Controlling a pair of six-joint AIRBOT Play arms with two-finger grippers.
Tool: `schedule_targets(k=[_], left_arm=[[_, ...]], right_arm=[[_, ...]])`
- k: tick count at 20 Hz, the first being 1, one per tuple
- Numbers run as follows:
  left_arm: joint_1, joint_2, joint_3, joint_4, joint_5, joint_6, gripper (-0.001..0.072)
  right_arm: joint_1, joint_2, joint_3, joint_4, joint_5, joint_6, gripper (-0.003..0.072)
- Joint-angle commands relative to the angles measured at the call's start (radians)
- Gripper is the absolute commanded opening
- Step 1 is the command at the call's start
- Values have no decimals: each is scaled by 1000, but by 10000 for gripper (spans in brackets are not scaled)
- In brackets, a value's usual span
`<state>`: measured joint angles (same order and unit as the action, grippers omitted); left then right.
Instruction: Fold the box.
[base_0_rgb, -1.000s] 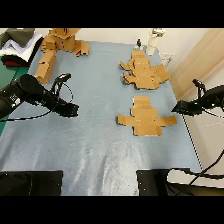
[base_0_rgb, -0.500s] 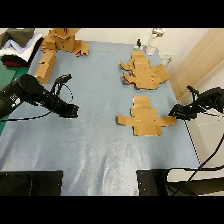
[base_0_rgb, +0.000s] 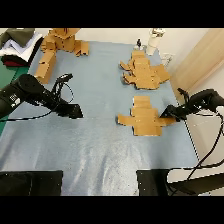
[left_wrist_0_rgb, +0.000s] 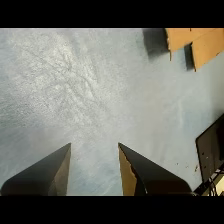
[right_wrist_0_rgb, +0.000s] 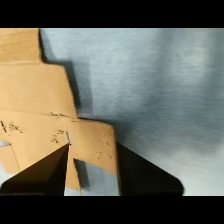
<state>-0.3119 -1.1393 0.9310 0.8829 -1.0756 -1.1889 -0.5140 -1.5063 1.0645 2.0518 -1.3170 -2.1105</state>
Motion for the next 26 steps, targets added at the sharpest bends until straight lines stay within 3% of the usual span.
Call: schedule_targets(k=[1, 2, 4, 5, 9, 13, 16, 19, 26], left_arm=[[2, -1, 1, -24, -7, 15, 451], [2, -1, 1, -24, -10, 15, 452], [2, -1, 1, -36, -25, 18, 452], [7, -1, 3, -56, -45, 30, 452], [119, -2, 9, -192, -144, 101, 451], [247, -28, -24, -307, -234, 201, 451], [262, -66, -90, -315, -230, 256, 451], [262, -135, -137, -316, -196, 303, 451], [255, -260, -137, -413, -90, 453, 451]], right_arm=[[41, -10, -25, 13, -25, -3, 331], [57, -10, -28, 14, -27, -6, 261], [96, -7, -28, 66, -58, -46, 41], [124, -5, -29, 124, -84, -65, 4], [289, 61, -67, 375, -111, -138, 2], [517, 243, -273, 455, 96, -199, 1], [665, 386, -442, 446, 294, -212, 2], [756, 470, -539, 433, 432, -210, 2], [840, 485, -586, 431, 483, -209, 2]])
